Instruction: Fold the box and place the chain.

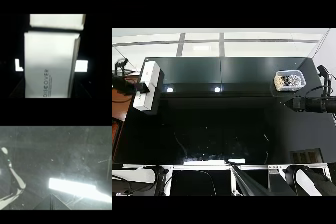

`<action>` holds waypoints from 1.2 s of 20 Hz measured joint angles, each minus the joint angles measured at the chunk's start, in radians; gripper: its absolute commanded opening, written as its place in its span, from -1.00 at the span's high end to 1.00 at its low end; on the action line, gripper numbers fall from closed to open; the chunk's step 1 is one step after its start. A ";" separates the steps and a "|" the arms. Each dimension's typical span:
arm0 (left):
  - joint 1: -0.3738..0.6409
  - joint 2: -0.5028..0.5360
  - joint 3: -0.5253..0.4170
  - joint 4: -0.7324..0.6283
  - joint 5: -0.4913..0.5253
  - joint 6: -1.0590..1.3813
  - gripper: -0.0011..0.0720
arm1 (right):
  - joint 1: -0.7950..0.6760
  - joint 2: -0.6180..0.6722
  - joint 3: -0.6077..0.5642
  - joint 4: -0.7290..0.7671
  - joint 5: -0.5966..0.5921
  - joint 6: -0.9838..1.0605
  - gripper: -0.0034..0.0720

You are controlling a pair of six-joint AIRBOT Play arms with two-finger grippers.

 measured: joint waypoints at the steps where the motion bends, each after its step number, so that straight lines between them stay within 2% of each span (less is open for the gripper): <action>1: -0.008 0.000 0.045 -0.002 -0.012 -0.001 -0.96 | 0.010 0.000 0.000 0.001 -0.007 0.000 0.87; 2: -0.019 0.002 0.100 -0.003 -0.040 -0.011 -0.76 | 0.027 0.000 0.000 0.002 -0.017 0.000 0.87; 4: -0.046 0.018 0.217 -0.021 -0.101 -0.068 0.67 | 0.076 0.000 0.000 0.004 -0.064 -0.003 0.87; 5: -0.062 0.031 0.270 -0.036 -0.142 -0.103 0.89 | 0.109 0.000 0.000 0.006 -0.095 -0.005 0.87; 7: -0.098 0.069 0.341 -0.100 -0.202 -0.141 0.90 | 0.173 0.000 0.000 0.008 -0.161 -0.012 0.87; 9: -0.143 0.124 0.364 -0.177 -0.252 -0.145 0.90 | 0.229 0.000 0.000 0.006 -0.215 -0.016 0.87; 10: -0.177 0.164 0.354 -0.212 -0.261 -0.143 0.90 | 0.251 0.000 -0.001 0.001 -0.237 -0.017 0.87; 12: -0.261 0.256 0.277 -0.243 -0.268 -0.123 0.90 | 0.288 -0.002 -0.002 -0.026 -0.286 -0.020 0.87; 14: -0.358 0.370 0.115 -0.223 -0.203 -0.109 0.90 | 0.313 -0.008 -0.011 -0.066 -0.346 -0.021 0.87; 16: -0.450 0.494 -0.116 -0.180 -0.085 -0.110 0.90 | 0.326 -0.016 -0.034 -0.113 -0.423 -0.021 0.87; 19: -0.526 0.656 -0.435 -0.133 0.089 -0.158 0.89 | 0.335 -0.020 -0.060 -0.166 -0.485 -0.021 0.87; 21: -0.549 0.740 -0.570 -0.118 0.163 -0.190 0.89 | 0.338 -0.022 -0.068 -0.183 -0.505 -0.021 0.87; 24: -0.564 0.803 -0.660 -0.104 0.221 -0.212 0.89 | 0.340 -0.022 -0.073 -0.199 -0.520 -0.021 0.87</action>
